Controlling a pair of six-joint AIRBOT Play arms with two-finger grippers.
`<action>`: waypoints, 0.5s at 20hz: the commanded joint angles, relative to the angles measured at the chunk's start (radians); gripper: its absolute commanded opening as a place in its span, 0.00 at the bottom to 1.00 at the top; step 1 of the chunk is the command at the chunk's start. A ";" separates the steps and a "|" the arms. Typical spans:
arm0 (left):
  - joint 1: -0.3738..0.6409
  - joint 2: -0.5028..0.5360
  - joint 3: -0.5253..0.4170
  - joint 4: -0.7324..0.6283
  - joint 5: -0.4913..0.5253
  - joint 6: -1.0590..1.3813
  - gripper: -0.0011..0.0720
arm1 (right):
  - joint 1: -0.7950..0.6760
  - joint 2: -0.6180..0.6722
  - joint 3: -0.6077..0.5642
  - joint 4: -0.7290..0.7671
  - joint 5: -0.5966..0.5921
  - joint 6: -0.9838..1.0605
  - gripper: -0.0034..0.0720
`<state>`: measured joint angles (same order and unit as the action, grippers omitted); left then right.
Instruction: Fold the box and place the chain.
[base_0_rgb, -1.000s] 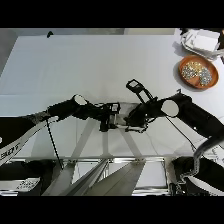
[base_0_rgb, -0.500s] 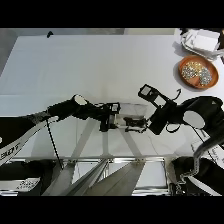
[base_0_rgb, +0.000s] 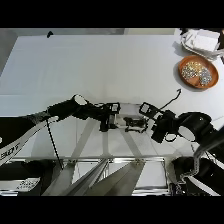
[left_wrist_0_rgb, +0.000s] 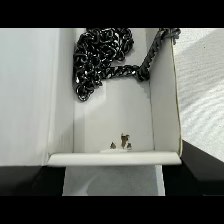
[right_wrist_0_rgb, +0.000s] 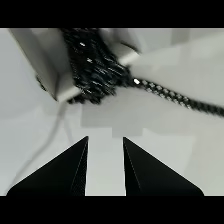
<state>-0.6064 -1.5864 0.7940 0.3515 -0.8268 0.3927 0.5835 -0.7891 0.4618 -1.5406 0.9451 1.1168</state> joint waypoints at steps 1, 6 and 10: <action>0.000 0.000 0.001 0.000 0.000 0.000 0.47 | 0.000 0.001 -0.071 0.109 -0.152 -0.180 0.44; 0.000 0.000 0.001 0.000 0.000 0.000 0.47 | 0.000 -0.028 -0.105 0.097 -0.246 -0.188 0.58; 0.000 0.000 0.001 0.000 0.000 0.000 0.47 | 0.000 -0.064 -0.128 0.114 -0.310 -0.187 0.58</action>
<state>-0.6064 -1.5864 0.7940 0.3515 -0.8268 0.3927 0.5835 -0.8299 0.3527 -1.4445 0.6987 0.9417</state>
